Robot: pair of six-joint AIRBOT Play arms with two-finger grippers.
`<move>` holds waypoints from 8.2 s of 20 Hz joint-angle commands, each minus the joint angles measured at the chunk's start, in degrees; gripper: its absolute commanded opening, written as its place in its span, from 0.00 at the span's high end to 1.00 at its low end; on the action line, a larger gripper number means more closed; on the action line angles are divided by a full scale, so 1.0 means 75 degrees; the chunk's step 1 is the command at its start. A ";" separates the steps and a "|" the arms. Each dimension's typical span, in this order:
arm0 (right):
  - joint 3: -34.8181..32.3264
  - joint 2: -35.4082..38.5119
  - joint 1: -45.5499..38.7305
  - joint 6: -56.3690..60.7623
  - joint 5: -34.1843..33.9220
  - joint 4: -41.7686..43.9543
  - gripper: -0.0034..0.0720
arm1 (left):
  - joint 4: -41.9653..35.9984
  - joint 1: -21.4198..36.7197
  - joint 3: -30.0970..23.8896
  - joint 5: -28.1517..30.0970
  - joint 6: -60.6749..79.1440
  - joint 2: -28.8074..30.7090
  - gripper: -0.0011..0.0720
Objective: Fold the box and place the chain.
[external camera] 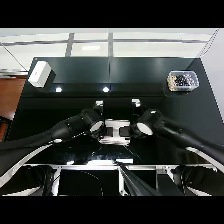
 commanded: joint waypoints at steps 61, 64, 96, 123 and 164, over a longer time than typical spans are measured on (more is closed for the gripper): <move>0.5843 -0.1029 -0.8122 -0.7353 0.1003 0.2646 0.93 | 0.0160 0.0012 -0.0003 -0.0023 -0.0213 -0.0003 0.95; 0.5840 -0.0015 -0.8119 -0.7632 0.1635 0.3197 0.93 | 0.0160 0.0012 -0.0003 -0.0020 -0.0216 -0.0003 0.95; 0.1687 0.2565 -0.4401 -0.8836 0.2891 0.6674 0.94 | 0.0163 0.0012 -0.0003 -0.0137 -0.0216 -0.0003 0.95; 0.0589 0.2107 -0.3048 -0.8478 0.0207 0.6630 0.94 | 0.0160 0.0012 -0.0003 -0.0143 -0.0219 -0.0003 0.95; -0.0134 0.2311 -0.5718 -0.7822 0.1137 0.5115 0.39 | 0.0440 0.2192 0.0775 -0.3585 0.5735 0.3206 0.25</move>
